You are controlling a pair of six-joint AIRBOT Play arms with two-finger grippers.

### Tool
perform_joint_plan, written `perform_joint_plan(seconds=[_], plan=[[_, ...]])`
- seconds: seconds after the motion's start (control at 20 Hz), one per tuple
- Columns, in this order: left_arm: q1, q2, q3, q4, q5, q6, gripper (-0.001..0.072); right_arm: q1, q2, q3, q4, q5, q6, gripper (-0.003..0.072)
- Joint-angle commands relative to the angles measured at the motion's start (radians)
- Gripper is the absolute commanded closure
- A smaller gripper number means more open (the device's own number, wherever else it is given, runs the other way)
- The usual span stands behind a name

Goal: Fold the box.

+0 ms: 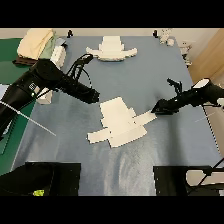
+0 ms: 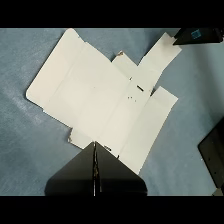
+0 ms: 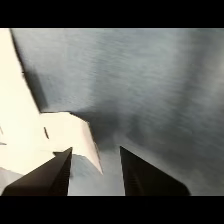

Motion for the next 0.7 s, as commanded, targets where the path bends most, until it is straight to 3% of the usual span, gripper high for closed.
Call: perform_joint_plan(seconds=[0.0,0.2,0.25,0.35,0.4,0.45,0.6,0.65], plan=[[0.0,0.0,0.001,0.0,-0.001,0.0,0.0695,0.01,-0.064,0.006,0.079,0.033,-0.06,0.0274],[0.0,0.0,0.001,0.0,-0.004,0.0,0.0695,0.064,-0.121,0.006,0.085,0.114,-0.074,0.0302],[0.0,0.0,0.001,-0.002,-0.004,-0.001,0.0695,0.084,-0.122,0.005,0.085,0.122,-0.081,0.0414],[0.0,0.0,0.001,-0.016,-0.012,-0.027,0.0695,0.122,-0.122,0.006,0.081,0.111,-0.082,0.0476],[0.0,0.0,0.001,-0.02,-0.022,-0.036,0.0695,0.134,-0.122,0.006,0.081,0.105,-0.085,0.0633],[0.0,0.0,0.001,-0.02,-0.03,-0.045,0.0694,0.139,-0.122,0.006,0.082,0.101,-0.089,0.0676],[0.002,0.0,0.001,-0.02,-0.045,-0.053,0.0692,0.139,-0.122,0.003,0.085,0.107,-0.081,0.0686],[0.002,0.0,0.001,-0.019,-0.045,-0.064,0.0478,0.139,-0.114,-0.014,0.11,0.11,-0.069,0.0686]])
